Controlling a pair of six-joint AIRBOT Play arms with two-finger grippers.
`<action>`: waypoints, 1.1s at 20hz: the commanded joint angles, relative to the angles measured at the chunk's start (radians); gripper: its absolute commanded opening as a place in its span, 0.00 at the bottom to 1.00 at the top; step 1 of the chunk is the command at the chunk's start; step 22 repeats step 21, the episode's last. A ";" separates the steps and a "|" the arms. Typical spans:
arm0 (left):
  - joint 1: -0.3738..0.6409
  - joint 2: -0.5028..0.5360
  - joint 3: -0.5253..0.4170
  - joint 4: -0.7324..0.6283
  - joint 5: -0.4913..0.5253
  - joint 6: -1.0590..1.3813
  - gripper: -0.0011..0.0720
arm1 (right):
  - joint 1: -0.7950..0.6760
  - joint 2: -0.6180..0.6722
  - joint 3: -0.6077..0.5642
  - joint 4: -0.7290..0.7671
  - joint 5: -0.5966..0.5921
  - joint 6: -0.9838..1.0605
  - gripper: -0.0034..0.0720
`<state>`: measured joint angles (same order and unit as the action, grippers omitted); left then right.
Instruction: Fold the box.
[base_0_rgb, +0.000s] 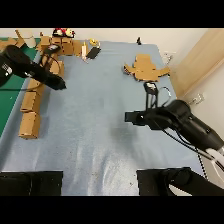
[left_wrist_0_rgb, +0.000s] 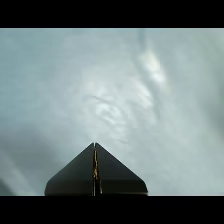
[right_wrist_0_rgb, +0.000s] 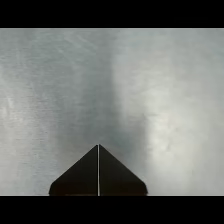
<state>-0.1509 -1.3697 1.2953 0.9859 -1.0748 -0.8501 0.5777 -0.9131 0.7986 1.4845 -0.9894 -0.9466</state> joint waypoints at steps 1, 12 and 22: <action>-0.120 0.119 -0.166 -0.058 -0.016 -0.008 0.02 | 0.000 -0.159 0.123 0.061 -0.026 -0.147 0.05; -0.296 0.183 -0.332 -0.096 0.028 -0.067 0.03 | 0.000 -0.309 0.179 0.178 -0.050 -0.259 0.05; -0.298 0.183 -0.332 -0.096 0.028 -0.064 0.03 | 0.000 -0.309 0.179 0.177 -0.049 -0.259 0.05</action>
